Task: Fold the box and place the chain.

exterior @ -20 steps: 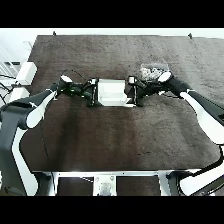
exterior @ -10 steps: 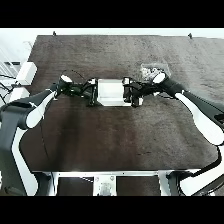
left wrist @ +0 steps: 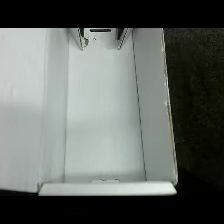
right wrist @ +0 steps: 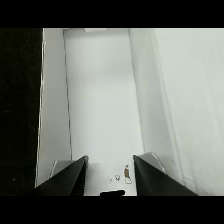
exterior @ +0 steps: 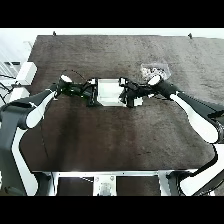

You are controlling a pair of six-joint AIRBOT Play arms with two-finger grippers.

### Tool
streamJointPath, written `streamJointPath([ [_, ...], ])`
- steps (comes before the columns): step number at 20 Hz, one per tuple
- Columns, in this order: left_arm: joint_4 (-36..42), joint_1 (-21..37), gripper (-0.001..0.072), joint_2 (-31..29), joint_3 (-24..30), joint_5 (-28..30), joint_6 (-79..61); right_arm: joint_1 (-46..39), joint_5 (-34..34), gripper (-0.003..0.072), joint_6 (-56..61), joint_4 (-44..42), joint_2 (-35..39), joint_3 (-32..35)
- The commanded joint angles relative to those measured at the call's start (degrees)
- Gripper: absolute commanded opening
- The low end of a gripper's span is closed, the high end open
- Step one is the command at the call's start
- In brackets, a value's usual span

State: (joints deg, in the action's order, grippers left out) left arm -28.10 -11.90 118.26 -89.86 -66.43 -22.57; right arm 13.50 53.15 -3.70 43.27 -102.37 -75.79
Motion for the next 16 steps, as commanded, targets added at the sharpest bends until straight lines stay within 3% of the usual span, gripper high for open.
streamJointPath([
  [1,0.0,0.0,0.0624,0.0,0.0,0.0,0.0,0.0,-0.3,0.0494,0.0,-0.2,-0.3,0.0],
  [2,0.0,0.0,0.0624,0.0,0.0,0.0,0.0,0.0,-0.2,0.0569,0.0,-0.2,-0.3,0.0],
  [8,0.0,0.0,0.0624,0.0,0.0,0.0,0.0,-0.8,-0.2,0.0551,0.1,0.4,-0.3,0.0],
  [10,0.0,0.0,0.0624,0.0,0.0,0.0,0.0,-1.7,1.7,0.0101,0.3,1.5,0.2,0.0],
  [12,0.0,0.0,0.0624,0.0,0.0,0.0,0.0,-3.5,4.8,0.0011,2.3,2.1,1.5,0.0],
  [16,0.0,0.0,0.0624,0.0,0.0,0.0,0.0,-7.8,9.0,0.0009,11.3,3.5,5.6,0.0],
])
